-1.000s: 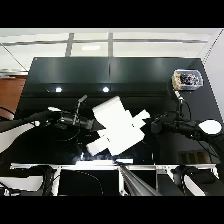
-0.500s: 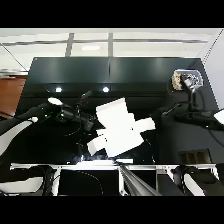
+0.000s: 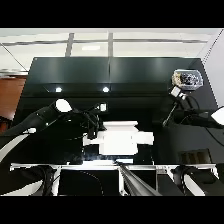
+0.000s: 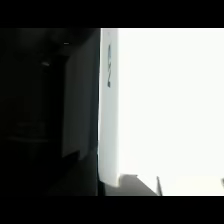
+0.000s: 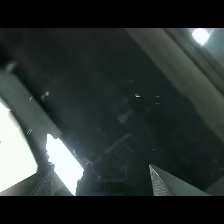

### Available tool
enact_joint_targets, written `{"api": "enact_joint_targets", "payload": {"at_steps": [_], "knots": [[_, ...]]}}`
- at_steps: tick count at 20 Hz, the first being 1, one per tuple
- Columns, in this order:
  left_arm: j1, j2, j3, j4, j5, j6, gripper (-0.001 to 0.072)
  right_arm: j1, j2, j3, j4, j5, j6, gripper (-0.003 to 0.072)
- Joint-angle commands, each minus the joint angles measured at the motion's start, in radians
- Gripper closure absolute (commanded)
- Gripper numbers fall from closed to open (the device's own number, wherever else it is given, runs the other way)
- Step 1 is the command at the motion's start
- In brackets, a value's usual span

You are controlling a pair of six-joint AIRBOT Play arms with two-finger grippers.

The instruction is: Fold the box and place the chain.

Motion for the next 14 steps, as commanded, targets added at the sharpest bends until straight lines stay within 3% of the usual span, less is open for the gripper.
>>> {"api": "enact_joint_targets", "payload": {"at_steps": [1,8,14], "knots": [[-0.009,-0.031,0.001,-0.019,0.111,0.073,0.0682,0.088,-0.001,-0.046,-0.010,-0.029,-0.068,-0.0022],[-0.009,-0.055,0.001,-0.018,0.099,0.083,0.0682,0.264,-0.019,-0.177,0.028,-0.124,-0.168,-0.0022],[-0.009,-0.055,0.001,-0.018,0.099,0.083,0.0682,0.401,-0.085,-0.201,0.016,-0.204,-0.182,-0.0030]]}}
